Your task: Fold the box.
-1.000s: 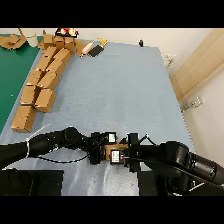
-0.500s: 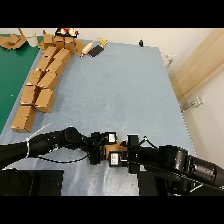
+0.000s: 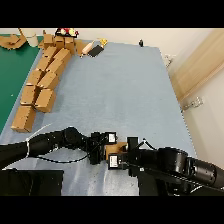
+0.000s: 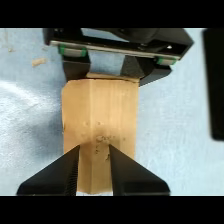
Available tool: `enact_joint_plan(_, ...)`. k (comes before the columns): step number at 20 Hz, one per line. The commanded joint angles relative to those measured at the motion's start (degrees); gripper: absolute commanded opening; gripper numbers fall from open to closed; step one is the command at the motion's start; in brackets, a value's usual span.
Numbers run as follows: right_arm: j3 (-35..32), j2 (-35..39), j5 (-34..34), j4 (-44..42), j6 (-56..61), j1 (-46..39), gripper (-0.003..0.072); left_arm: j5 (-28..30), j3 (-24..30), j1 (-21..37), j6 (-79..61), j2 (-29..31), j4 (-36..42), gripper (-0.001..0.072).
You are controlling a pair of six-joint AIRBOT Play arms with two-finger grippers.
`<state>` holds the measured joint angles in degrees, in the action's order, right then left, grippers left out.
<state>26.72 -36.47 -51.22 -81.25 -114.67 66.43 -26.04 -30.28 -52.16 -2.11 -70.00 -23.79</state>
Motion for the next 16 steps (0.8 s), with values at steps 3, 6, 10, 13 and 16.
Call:
enact_joint_plan(3,0.00,0.02,-0.70,1.77,1.79,1.14,0.0286,0.00,-0.02,0.02,0.00,-0.02,0.00,0.0383)
enact_joint_plan(6,0.00,1.01,-0.68,2.56,2.38,2.54,0.0513,0.00,-0.02,0.02,0.00,-0.02,0.00,0.0384)
enact_joint_plan(10,-0.02,1.07,-0.74,11.15,10.25,6.93,0.0513,0.00,-0.02,0.02,-0.02,-0.02,0.00,0.0383)
enact_joint_plan(13,-0.37,1.07,-0.70,11.78,10.75,7.02,0.0512,0.00,-0.02,0.02,0.00,-0.02,0.00,0.0383)
enact_joint_plan(16,-1.16,1.05,-0.33,11.82,11.28,7.04,0.0513,0.00,-0.02,0.04,0.00,-0.02,0.00,0.0384)
